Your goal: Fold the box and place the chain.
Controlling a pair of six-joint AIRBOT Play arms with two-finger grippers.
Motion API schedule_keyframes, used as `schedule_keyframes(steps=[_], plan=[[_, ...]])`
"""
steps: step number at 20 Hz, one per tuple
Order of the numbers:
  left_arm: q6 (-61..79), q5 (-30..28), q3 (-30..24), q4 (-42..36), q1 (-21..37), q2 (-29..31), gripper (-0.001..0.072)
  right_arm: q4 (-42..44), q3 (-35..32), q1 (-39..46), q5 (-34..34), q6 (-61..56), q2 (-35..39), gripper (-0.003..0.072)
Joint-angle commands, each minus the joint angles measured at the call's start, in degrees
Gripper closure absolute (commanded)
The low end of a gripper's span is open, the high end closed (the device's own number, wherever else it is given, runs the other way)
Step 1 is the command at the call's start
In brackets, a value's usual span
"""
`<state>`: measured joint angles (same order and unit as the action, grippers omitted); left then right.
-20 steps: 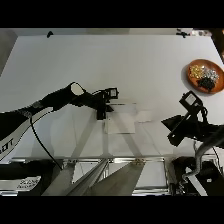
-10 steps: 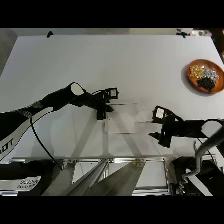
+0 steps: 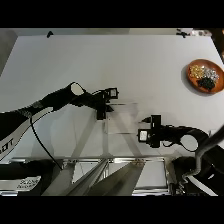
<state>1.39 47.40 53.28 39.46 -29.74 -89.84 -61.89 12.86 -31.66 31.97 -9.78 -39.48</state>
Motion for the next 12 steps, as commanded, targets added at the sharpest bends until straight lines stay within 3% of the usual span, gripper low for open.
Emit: schedule_keyframes(steps=[1,6,12], plan=[[0.0,0.0,0.1,0.0,0.0,0.0,0.0696,2.2,-1.6,-6.1,-6.8,1.3,-0.4,0.0048],[0.0,0.0,0.1,0.0,0.0,0.0,0.0696,13.0,-1.9,-8.2,-15.0,1.3,-4.2,0.0049],[0.0,0.0,0.1,0.0,0.0,0.0,0.0696,12.1,-1.9,-8.2,-16.7,2.1,-6.3,0.0051]])
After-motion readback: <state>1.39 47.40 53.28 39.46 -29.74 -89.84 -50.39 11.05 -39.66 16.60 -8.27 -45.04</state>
